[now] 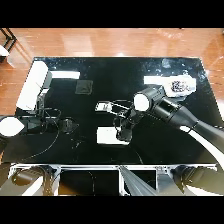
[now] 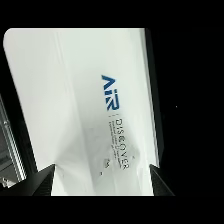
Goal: Fold the box and place the chain.
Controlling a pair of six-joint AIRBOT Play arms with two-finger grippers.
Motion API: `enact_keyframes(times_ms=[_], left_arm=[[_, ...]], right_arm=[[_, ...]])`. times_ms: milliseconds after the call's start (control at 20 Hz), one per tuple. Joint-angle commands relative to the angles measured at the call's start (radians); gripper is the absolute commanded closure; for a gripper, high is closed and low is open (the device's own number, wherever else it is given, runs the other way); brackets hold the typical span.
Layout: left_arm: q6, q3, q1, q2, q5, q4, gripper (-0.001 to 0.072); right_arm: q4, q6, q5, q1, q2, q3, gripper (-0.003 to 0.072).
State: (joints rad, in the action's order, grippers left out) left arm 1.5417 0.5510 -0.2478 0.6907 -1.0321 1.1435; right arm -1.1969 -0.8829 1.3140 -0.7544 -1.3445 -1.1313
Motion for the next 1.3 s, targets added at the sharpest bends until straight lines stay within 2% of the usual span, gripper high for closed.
enact_keyframes(times_ms=[0,450,850,1250], left_arm=[[0.000,0.000,0.000,0.001,0.000,0.000,0.0084],[0.007,0.000,0.000,0.001,0.000,0.000,0.0084],[0.007,0.000,0.000,0.001,0.000,0.000,0.0084],[0.007,0.000,0.000,0.001,0.001,0.000,0.0084]], right_arm=[[0.035,0.023,0.031,-0.002,0.000,-0.001,-0.0007],[0.001,0.023,-0.034,-0.009,-0.002,0.007,-0.0006],[-0.130,-0.065,-0.098,-0.077,-0.001,0.047,-0.0005],[-0.132,-0.101,-0.071,-0.077,0.011,0.043,-0.0004]])
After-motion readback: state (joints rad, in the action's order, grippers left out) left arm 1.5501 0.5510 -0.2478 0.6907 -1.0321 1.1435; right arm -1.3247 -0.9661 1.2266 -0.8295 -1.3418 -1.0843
